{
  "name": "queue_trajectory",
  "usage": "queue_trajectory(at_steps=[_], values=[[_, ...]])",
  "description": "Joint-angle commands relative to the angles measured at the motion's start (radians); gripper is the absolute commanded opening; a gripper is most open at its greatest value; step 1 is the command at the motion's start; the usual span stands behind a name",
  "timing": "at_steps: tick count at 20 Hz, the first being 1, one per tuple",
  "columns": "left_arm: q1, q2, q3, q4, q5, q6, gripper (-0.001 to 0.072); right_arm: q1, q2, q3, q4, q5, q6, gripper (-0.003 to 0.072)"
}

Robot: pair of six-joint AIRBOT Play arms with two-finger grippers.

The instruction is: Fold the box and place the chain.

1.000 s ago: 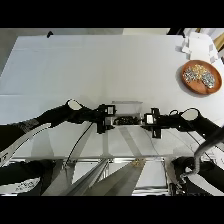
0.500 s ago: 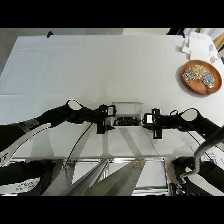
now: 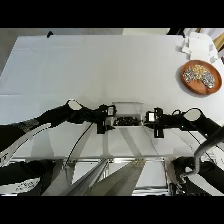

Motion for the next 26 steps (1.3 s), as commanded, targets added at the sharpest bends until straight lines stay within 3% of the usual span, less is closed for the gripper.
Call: queue_trajectory(at_steps=[1, 8, 9, 11, 14, 16, 26], values=[[0.0, 0.0, 0.001, 0.0, 0.001, 0.0, 0.027, -0.025, 0.035, 0.0, -0.003, 0.028, 0.003, 0.0033], [0.0, 0.001, 0.001, 0.0, 0.0, 0.0, 0.027, -0.025, 0.044, 0.0, 0.001, 0.067, 0.003, 0.0014], [0.0, 0.0, 0.001, 0.0, 0.001, 0.0, 0.027, -0.024, 0.044, 0.0, 0.001, 0.06, 0.002, 0.0028], [0.0, 0.0, 0.001, 0.0, 0.0, 0.0, 0.027, -0.024, 0.039, 0.0, 0.032, 0.016, -0.001, 0.0125], [0.0, 0.001, 0.001, 0.0, 0.0, 0.0, 0.027, -0.024, 0.01, -0.001, 0.096, -0.006, -0.032, 0.0129], [0.0, 0.0, 0.001, 0.0, 0.0, 0.0, 0.027, -0.008, 0.006, -0.001, 0.098, -0.008, -0.061, 0.0178], [0.0, 0.0, 0.001, 0.0, 0.0, 0.0, 0.027, 0.038, -0.025, 0.0, 0.1, -0.075, -0.06, 0.0149]])
